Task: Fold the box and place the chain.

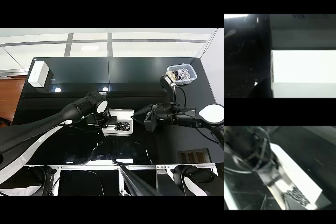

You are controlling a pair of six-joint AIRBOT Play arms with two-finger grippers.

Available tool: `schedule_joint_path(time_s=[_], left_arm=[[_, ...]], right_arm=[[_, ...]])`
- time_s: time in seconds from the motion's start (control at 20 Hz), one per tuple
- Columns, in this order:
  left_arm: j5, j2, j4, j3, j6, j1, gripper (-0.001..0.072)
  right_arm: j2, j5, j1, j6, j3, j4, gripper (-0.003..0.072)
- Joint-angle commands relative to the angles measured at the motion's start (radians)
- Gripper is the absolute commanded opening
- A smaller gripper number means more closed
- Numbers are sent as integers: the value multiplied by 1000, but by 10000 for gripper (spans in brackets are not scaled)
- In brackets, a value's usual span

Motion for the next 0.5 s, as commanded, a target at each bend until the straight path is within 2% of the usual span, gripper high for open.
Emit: schedule_joint_path(time_s=[0.0,0.25,0.3,0.4,0.45], left_arm=[[1,0,2,0,0,0,28],[3,-1,-5,1,-4,0,29],[-4,0,-4,8,-18,0,48],[-34,7,3,31,-43,-6,430],[-43,24,11,40,-40,-8,491]], right_arm=[[0,-14,0,6,0,-70,278],[0,-20,0,6,0,-70,278],[0,-18,0,5,0,-72,278],[0,-19,0,5,0,-105,278],[0,-22,0,6,0,-145,278]])
